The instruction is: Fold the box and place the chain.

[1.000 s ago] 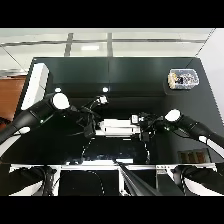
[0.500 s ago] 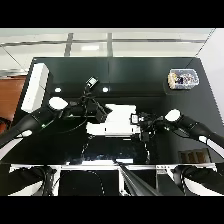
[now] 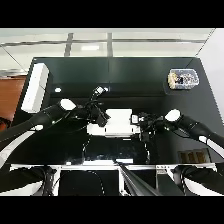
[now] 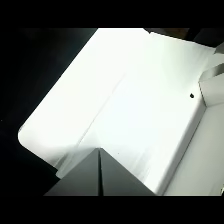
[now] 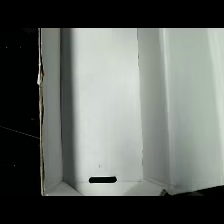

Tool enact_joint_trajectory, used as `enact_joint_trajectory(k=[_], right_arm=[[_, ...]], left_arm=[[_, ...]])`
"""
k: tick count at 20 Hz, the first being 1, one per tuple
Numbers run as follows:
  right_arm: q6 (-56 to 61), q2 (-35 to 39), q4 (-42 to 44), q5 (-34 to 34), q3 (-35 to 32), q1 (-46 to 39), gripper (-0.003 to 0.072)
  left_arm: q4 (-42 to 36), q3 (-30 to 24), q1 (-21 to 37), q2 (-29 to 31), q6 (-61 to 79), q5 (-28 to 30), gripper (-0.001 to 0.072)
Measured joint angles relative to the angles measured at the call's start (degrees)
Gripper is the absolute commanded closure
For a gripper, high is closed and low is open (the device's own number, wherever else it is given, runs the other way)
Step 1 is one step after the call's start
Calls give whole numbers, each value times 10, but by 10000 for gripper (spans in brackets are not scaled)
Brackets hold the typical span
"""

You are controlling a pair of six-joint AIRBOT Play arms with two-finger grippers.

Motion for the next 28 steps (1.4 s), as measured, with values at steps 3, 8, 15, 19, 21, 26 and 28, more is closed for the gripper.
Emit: enact_joint_trajectory(k=[3,8,15,19,21,26,28], right_arm=[[0,0,0,0,0,0,551],[0,0,0,0,0,0,551],[0,0,0,-1,0,0,551],[0,0,0,-1,0,0,550],[0,0,0,-1,0,0,550],[0,0,0,-1,0,0,550],[0,0,0,-1,0,0,550]], left_arm=[[40,17,23,23,-24,-24,689],[142,6,132,101,-108,-95,679],[110,-43,162,138,124,-192,-10],[174,-50,80,136,183,-122,-9],[190,-51,45,132,196,-95,-8],[203,-51,10,112,208,-71,22],[190,-51,6,98,210,-79,99]])
